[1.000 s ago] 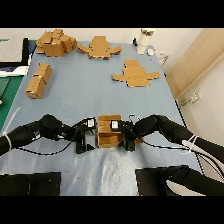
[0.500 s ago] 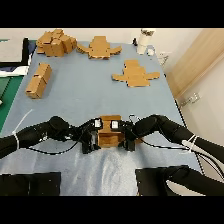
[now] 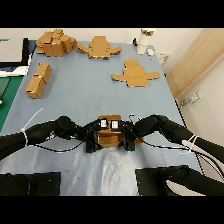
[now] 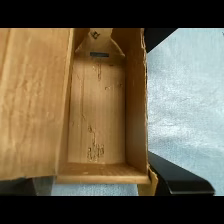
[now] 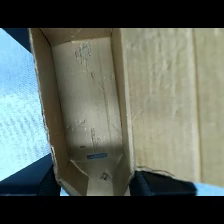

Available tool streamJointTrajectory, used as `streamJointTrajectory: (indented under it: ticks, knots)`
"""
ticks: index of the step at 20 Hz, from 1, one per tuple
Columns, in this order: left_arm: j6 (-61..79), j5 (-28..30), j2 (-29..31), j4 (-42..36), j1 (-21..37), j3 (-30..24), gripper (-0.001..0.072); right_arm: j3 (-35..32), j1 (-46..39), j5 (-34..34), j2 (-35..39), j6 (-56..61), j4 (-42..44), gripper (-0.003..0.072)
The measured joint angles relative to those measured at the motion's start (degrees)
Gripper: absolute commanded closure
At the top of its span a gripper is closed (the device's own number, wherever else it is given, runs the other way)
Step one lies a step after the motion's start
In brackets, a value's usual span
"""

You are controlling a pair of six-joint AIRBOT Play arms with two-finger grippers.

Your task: Fold the box.

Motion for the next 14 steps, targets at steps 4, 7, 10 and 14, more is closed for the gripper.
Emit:
streamJointTrajectory:
  ticks: [4, 7, 10, 14]
  knots:
    - [-2.89, 0.04, -0.24, 2.99, -0.52, 0.28, 0.0011, 0.0, 0.0, -0.02, 0.0, -0.02, -0.02, 0.0185]
    - [-3.78, -0.59, -0.37, 4.92, -0.44, 0.39, 0.0011, 0.0, 0.0, -0.07, 0.0, -0.07, -0.11, 0.0185]
    - [-3.93, -1.95, -0.28, 6.19, 0.39, 0.46, 0.0011, 0.0, 0.0, -0.02, 0.0, 0.0, -0.02, 0.0185]
    - [-3.3, -2.89, 0.04, 6.88, 1.18, 0.35, 0.0011, 0.0, 0.0, -0.02, 0.0, -0.02, 0.0, 0.0185]
